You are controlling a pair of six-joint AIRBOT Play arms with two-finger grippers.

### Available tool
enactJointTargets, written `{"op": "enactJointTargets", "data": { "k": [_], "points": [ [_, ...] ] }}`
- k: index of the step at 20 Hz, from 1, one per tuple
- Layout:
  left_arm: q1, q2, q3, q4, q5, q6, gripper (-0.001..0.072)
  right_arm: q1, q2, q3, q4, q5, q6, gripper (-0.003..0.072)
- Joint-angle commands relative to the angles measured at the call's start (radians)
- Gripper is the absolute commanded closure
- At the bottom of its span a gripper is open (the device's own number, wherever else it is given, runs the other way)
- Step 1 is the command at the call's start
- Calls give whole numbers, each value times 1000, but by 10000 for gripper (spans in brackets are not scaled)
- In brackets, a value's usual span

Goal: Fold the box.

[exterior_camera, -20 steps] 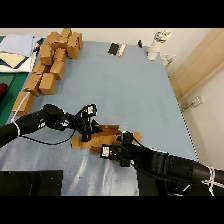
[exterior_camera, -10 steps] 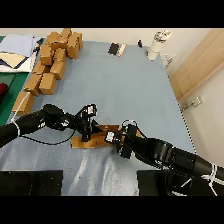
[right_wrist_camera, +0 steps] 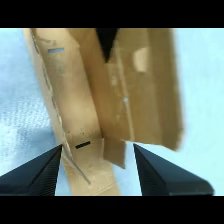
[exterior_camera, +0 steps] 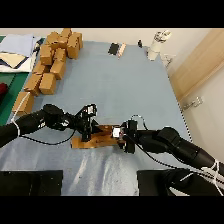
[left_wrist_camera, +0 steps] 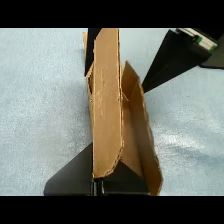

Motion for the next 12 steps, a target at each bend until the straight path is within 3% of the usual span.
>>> {"op": "enactJointTargets", "data": {
  "k": [1, 5, 12],
  "points": [
    [1, -1, 0, 0, 0, 0, 697, -104, -3, 2, 228, 0, -298, -28],
    [1, -1, 0, 0, 0, 0, 697, -189, -71, 32, 420, -115, -519, -28],
    [1, -1, 0, 0, 0, 0, 697, -215, -221, 97, 425, -193, -529, -27]
  ]
}}
